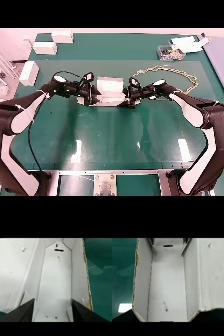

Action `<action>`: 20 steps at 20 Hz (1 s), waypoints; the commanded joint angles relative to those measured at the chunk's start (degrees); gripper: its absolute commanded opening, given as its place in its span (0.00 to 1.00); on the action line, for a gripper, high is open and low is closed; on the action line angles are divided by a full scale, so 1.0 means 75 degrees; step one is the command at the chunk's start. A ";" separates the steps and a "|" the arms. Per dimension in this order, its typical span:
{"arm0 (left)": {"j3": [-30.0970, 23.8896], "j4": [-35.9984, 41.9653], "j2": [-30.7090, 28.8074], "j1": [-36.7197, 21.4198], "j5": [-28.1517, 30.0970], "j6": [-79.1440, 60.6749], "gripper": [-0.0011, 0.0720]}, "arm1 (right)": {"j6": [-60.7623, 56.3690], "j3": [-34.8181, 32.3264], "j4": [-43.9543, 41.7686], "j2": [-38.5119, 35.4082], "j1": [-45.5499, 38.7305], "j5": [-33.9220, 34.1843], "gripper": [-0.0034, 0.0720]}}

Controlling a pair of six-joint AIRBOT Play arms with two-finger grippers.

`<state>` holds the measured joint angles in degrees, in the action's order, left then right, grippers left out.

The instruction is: Fold the box and place the chain.

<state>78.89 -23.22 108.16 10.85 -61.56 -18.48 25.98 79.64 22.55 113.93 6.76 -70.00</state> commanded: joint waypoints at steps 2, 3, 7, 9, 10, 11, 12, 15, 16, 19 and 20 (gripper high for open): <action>-0.0003 0.0015 0.0009 0.0006 0.0038 0.0006 0.83 | -0.0003 0.0003 -0.0009 0.0000 0.0003 0.0003 0.81; -0.0003 0.0020 0.0009 0.0006 0.0041 0.0061 0.99 | -0.0003 0.0003 -0.0009 0.0000 0.0003 0.0003 0.81; -0.0003 -0.0023 0.0009 0.0003 0.0114 0.0061 0.98 | -0.0003 0.0003 -0.0009 0.0000 0.0003 0.0003 0.81; -0.0003 -0.0020 0.0009 0.0003 0.0117 0.0052 0.97 | -0.0003 0.0003 -0.0009 0.0000 0.0003 0.0003 0.81; -0.0003 -0.0020 0.0009 -0.0003 0.0125 0.0050 0.88 | -0.0003 0.0003 -0.0009 0.0000 0.0003 0.0003 0.81; -0.0003 -0.0044 0.0009 -0.0003 0.0131 0.0041 0.72 | -0.0003 0.0003 -0.0009 0.0000 0.0003 0.0003 0.81; -0.0003 -0.0047 0.0009 -0.0003 0.0119 -0.0038 0.62 | -0.0003 0.0003 -0.0009 0.0000 0.0003 0.0003 0.81; 0.0000 -0.0038 0.0009 -0.0012 0.0125 -0.0224 0.24 | -0.0003 0.0003 -0.0009 0.0000 0.0003 0.0003 0.81; 0.0000 -0.0026 0.0009 -0.0032 0.0096 -0.0236 0.11 | -0.0003 0.0003 -0.0009 0.0000 0.0003 0.0003 0.81; 0.0000 0.0341 0.0006 -0.0312 -0.0207 -0.0405 0.07 | -0.0003 0.0003 -0.0009 0.0000 0.0003 0.0003 0.81; 0.0000 0.0431 -0.0009 -0.0466 -0.0367 -0.0408 0.07 | -0.0003 0.0003 -0.0009 0.0000 0.0003 0.0003 0.81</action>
<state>78.87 -22.11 108.20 9.19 -61.95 -20.67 25.89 79.64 22.41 113.93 6.79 -69.95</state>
